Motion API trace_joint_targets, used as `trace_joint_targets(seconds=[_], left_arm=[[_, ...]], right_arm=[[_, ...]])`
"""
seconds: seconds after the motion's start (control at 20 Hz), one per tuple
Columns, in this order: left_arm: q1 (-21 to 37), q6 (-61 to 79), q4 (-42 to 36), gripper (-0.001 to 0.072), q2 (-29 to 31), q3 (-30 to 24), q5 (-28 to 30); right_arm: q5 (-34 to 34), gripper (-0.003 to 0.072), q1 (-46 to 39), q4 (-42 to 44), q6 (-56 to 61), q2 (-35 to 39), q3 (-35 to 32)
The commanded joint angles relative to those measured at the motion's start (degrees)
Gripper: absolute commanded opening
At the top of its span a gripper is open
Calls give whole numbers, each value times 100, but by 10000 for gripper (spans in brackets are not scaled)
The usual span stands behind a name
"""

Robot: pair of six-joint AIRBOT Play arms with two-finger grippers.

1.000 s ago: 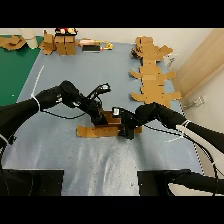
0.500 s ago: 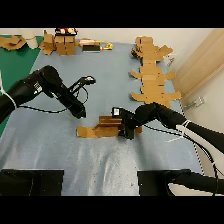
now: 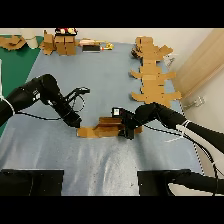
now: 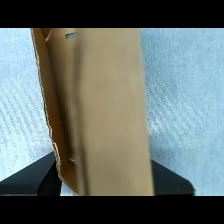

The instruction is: Fold the box.

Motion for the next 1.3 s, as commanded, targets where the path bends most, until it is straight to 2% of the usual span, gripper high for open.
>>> trace_joint_targets(seconds=[0.0, 0.2, 0.5, 0.75, 0.95, 1.1, 1.25], left_arm=[[2, 358, -1003, 11, 9, -343, 118], [-7, 697, -2907, 12, 4, -691, 61], [-11, 787, -4463, 12, -76, -754, 1351], [-87, 752, -4542, 12, -769, -468, 1471], [-188, 579, -4483, 12, -1209, -321, 2026], [-188, -122, -3624, 12, -1344, -319, 2363], [-201, -400, -3272, 12, -1453, -319, 2192]], right_arm=[[2, 447, -4, -13, 4, -4, 0], [0, 447, -4, -17, 4, -4, 0], [2, 447, -4, -20, 4, -4, 0], [2, 447, -4, -24, 4, -4, 0], [0, 447, -4, -24, 4, -4, 0], [0, 447, -4, -26, 4, -4, 0], [0, 447, -4, -26, 4, -4, 0]])
